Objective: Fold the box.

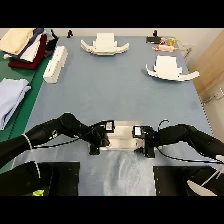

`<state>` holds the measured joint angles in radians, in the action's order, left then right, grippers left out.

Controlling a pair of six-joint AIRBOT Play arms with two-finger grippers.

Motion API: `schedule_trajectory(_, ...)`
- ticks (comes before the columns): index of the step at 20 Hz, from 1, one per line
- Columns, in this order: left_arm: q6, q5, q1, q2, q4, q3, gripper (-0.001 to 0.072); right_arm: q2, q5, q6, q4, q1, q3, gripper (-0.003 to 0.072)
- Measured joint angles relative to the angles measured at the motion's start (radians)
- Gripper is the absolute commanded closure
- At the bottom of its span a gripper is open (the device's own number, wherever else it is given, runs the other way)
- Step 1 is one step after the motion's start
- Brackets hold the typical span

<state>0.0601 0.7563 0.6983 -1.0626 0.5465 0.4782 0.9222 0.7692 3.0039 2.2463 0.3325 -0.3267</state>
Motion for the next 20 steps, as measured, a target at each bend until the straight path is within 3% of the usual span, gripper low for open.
schedule_trajectory(5,0.01,-0.054,0.024,-0.003,-0.071,0.001,0.0596,0.0,0.0,-0.001,0.001,0.0,0.0,0.0175)
schedule_trajectory(6,0.016,-0.056,0.026,-0.003,-0.084,0.001,0.0489,0.0,0.0,-0.001,0.001,0.0,0.0,0.0175)
schedule_trajectory(7,0.019,-0.057,0.027,-0.003,-0.093,0.001,0.0243,0.0,0.0,-0.001,0.001,0.0,0.0,0.0175)
schedule_trajectory(8,0.019,-0.061,0.029,-0.003,-0.103,0.001,0.0132,0.0,0.0,-0.002,0.001,0.0,0.0,0.0175)
schedule_trajectory(12,0.023,-0.067,0.031,-0.003,-0.118,-0.01,0.0118,0.0,0.0,-0.001,0.001,0.0,0.0,0.0175)
schedule_trajectory(13,0.017,-0.068,0.031,-0.003,-0.118,-0.012,0.0266,0.0,-0.001,-0.001,0.001,0.0,0.0,0.0176)
schedule_trajectory(14,-0.002,-0.068,0.031,-0.003,-0.115,-0.015,0.0602,0.0,-0.001,-0.001,0.001,0.0,0.0,0.0176)
schedule_trajectory(15,-0.032,-0.065,0.031,-0.002,-0.095,-0.016,0.0695,0.0,-0.001,-0.001,0.001,0.0,0.0,0.0175)
schedule_trajectory(20,-0.386,-0.047,0.03,0.078,0.135,-0.01,0.0696,0.0,-0.001,-0.002,0.001,0.0,0.0,0.0175)
